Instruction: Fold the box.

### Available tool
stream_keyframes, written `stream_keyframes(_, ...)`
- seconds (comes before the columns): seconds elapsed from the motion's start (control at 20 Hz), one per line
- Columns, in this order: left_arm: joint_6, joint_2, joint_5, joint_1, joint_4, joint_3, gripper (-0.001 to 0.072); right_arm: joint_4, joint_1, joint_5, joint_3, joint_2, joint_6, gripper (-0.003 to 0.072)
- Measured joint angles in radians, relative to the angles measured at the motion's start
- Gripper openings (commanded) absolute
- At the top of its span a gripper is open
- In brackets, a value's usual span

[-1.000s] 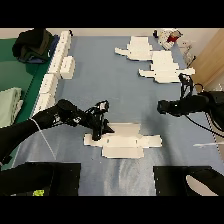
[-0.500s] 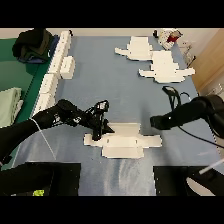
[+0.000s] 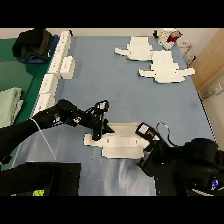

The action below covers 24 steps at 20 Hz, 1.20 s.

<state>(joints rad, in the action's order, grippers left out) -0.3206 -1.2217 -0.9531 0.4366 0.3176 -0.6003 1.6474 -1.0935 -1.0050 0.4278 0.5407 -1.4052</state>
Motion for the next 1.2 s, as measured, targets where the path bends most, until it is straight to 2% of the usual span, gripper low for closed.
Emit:
stream_keyframes(0.15, 0.0, 0.0, 0.0, 0.0, 0.0, 0.0, 0.0014, -0.084, -0.086, 0.071, -0.016, 0.106, -0.079, 0.0665)
stream_keyframes(0.35, 0.0, 0.0, 0.0, 0.0, 0.0, 0.0, 0.0013, -0.181, -0.129, 0.162, -0.023, 0.251, -0.113, 0.0664)
stream_keyframes(0.55, 0.0, 0.0, 0.0, 0.0, 0.0, 0.0, 0.0014, -0.352, -0.142, 0.203, -0.004, 0.323, 0.03, 0.0663)
stream_keyframes(0.8, 0.0, 0.0, 0.001, 0.0, 0.0, 0.0, 0.0013, -0.47, -0.145, 0.152, 0.056, 0.319, 0.219, 0.0664)
stream_keyframes(0.9, 0.0, 0.0, 0.001, 0.0, 0.0, 0.0, 0.0014, -0.488, -0.147, 0.134, 0.066, 0.315, 0.269, 0.0667)
stream_keyframes(1.0, 0.0, 0.0, 0.001, 0.0, 0.0, 0.0, 0.0013, -0.497, -0.147, 0.114, 0.075, 0.313, 0.309, 0.072)
stream_keyframes(1.2, 0.0, 0.0, 0.002, 0.0, 0.0, 0.0, 0.0013, -0.503, -0.147, 0.048, 0.111, 0.307, 0.359, 0.072)
